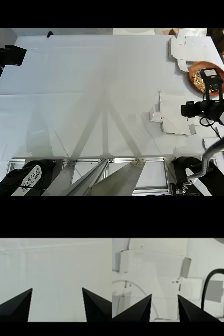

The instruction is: Fold the box and place the chain.

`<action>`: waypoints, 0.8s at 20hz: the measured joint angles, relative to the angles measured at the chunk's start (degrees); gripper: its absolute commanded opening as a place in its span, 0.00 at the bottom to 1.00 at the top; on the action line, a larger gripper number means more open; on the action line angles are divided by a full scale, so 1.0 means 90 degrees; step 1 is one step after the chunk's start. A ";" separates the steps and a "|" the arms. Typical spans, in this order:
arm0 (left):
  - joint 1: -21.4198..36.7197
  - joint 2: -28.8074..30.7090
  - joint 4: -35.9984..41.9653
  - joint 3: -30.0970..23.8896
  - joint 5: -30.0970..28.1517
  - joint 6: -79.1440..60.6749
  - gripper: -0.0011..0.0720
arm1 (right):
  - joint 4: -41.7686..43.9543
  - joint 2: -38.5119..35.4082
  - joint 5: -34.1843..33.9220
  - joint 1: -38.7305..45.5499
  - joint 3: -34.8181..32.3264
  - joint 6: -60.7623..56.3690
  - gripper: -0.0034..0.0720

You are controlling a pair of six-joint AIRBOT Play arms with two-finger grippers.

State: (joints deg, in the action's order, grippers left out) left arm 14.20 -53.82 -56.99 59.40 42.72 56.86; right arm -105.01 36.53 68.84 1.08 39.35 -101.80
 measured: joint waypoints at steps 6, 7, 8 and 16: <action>0.0000 0.0000 -0.0002 0.0000 -0.0002 0.0000 0.97 | 0.0022 0.0245 0.0083 0.1656 0.0000 0.0345 0.59; 0.0000 0.0000 0.0000 0.0000 -0.0002 0.0000 0.97 | 0.0051 0.0313 0.0087 0.1938 0.0000 0.0493 0.59; 0.0000 0.0000 -0.0002 0.0000 -0.0002 0.0000 0.97 | 0.0085 0.0386 0.0095 0.2191 0.0000 0.0629 0.59; 0.0000 0.0000 -0.0002 0.0000 -0.0002 0.0000 0.97 | 0.0270 0.1443 -0.0233 0.4226 0.0151 0.1384 0.64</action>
State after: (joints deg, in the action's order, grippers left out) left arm 14.20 -53.82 -57.01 59.40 42.70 56.86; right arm -102.59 49.52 66.74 39.11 40.71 -89.34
